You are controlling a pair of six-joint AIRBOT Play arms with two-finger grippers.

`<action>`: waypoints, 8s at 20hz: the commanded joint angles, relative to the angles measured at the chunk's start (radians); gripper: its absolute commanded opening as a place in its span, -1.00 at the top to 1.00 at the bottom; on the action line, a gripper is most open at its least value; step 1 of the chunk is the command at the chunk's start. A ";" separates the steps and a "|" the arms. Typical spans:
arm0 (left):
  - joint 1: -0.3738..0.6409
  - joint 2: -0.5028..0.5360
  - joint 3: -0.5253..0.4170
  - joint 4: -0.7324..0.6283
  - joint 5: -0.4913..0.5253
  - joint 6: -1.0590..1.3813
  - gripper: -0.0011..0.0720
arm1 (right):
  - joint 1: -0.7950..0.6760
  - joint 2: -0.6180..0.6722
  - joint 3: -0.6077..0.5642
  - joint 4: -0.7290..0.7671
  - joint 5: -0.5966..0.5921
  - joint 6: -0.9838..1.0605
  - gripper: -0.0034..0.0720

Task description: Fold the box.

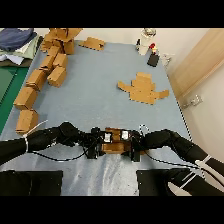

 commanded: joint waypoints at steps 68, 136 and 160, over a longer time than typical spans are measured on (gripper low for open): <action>-0.002 0.012 0.001 -0.003 0.026 -0.108 -0.31 | -0.002 0.416 0.079 -0.032 -0.216 1.691 -0.97; -0.003 0.082 -0.017 0.373 -0.018 -0.512 -0.31 | 0.013 -0.279 0.337 0.075 -0.082 1.264 0.90; -0.003 0.082 -0.017 0.373 -0.018 -0.512 -0.31 | 0.013 0.341 0.110 -0.245 -0.376 0.786 -0.42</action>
